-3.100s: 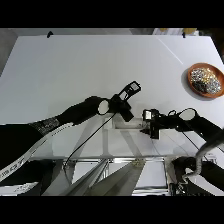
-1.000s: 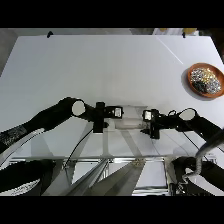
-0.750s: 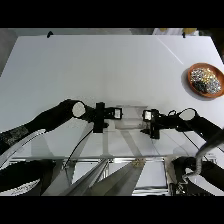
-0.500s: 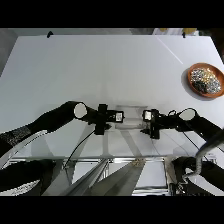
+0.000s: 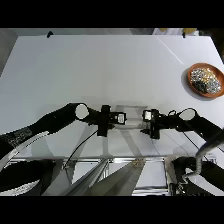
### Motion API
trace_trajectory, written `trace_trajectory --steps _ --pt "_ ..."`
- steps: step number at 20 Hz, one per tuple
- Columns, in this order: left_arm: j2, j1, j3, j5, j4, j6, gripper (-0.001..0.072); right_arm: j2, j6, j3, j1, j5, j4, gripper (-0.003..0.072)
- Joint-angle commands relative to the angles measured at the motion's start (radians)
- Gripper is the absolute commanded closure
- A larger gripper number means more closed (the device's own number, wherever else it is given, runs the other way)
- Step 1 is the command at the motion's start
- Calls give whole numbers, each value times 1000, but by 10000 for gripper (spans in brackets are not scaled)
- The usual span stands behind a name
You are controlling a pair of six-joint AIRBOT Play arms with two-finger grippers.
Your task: Fold the box and place the chain.
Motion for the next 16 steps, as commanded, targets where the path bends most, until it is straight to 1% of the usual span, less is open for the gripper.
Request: trace_trajectory --steps 1,4,6,7,8,12,13,14,15,16 --pt "-5 -13 0 49 -60 4 578 1 0 1 0 0 0 328" --pt "-30 -31 0 61 -87 3 570 1 0 1 0 0 0 328" --pt "-39 -39 0 68 -97 3 535 1 0 1 0 0 0 328" --pt "-37 -43 0 68 -104 3 411 1 0 1 0 0 0 328" --pt "-35 -43 0 67 -105 1 357 1 0 1 0 0 0 328" --pt "-11 -41 0 55 -98 -57 357 1 0 1 0 0 0 328" --pt "3 -38 0 42 -86 -85 369 1 0 1 0 0 0 328" --pt "24 -31 0 17 -63 -135 425 1 0 1 0 0 0 328" --pt "49 -21 0 -17 -26 -204 524 1 0 1 0 0 0 328" --pt "82 -8 0 -64 22 -301 655 1 0 1 0 0 0 328"
